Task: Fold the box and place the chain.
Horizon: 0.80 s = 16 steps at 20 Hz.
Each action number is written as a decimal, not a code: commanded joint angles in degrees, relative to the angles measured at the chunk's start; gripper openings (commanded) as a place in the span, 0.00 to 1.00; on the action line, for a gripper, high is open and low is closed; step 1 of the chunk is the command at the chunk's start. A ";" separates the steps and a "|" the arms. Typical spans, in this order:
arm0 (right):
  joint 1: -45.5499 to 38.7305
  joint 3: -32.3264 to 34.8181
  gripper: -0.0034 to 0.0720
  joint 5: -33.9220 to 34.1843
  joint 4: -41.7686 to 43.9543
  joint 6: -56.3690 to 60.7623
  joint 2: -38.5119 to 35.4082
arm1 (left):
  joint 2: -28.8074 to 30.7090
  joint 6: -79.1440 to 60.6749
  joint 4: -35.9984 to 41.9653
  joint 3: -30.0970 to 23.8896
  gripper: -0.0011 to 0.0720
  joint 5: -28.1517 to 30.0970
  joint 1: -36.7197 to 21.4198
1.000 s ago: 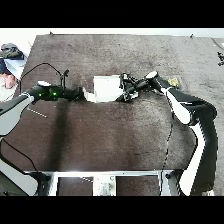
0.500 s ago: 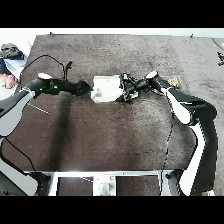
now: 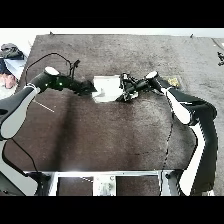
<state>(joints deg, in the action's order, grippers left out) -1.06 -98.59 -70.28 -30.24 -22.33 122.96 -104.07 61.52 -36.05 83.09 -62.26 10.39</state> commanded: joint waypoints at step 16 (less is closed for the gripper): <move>-0.02 -0.07 0.55 -0.02 0.04 0.02 0.04 | 0.00 31.12 -23.50 5.55 0.64 6.60 9.64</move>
<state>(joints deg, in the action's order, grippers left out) -1.06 -98.59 -70.28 -30.22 -22.33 122.96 -104.07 88.68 -56.60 88.55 -57.23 18.98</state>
